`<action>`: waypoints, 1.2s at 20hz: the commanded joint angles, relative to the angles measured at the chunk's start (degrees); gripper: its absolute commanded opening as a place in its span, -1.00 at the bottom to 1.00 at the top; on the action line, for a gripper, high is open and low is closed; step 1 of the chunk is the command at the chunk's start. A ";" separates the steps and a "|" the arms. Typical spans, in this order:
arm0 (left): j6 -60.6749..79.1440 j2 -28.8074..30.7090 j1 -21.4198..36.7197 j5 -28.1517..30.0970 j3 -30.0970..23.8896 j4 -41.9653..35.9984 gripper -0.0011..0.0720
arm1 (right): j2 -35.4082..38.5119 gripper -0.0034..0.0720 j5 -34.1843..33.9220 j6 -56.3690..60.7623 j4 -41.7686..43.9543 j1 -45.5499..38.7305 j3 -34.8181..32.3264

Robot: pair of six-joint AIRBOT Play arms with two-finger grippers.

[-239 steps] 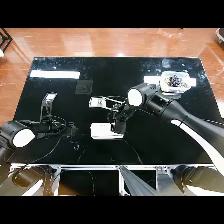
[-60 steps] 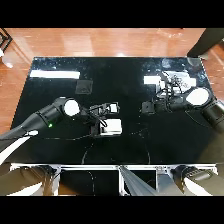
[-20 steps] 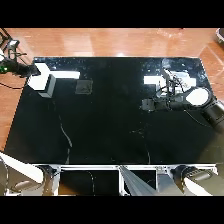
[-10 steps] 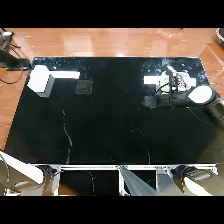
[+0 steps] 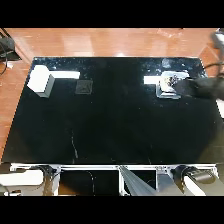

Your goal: Fold the box and place the chain.

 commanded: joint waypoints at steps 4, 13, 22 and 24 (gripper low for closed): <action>-1.07 38.91 -13.18 31.19 -46.99 -0.98 -0.93 | 25.22 -0.86 4.28 16.85 -22.23 -0.17 -14.21; -4.26 66.55 -20.28 39.30 -85.33 5.81 -0.93 | 13.42 -0.86 -10.56 15.23 -25.57 -0.17 -21.99; -4.42 66.55 -20.28 40.87 -85.31 7.93 -0.92 | 12.41 -0.86 -13.75 15.28 -28.11 -0.17 -21.97; -4.42 66.55 -20.28 41.22 -85.31 7.93 -0.92 | 12.41 -0.86 -13.75 15.28 -28.11 -0.17 -21.99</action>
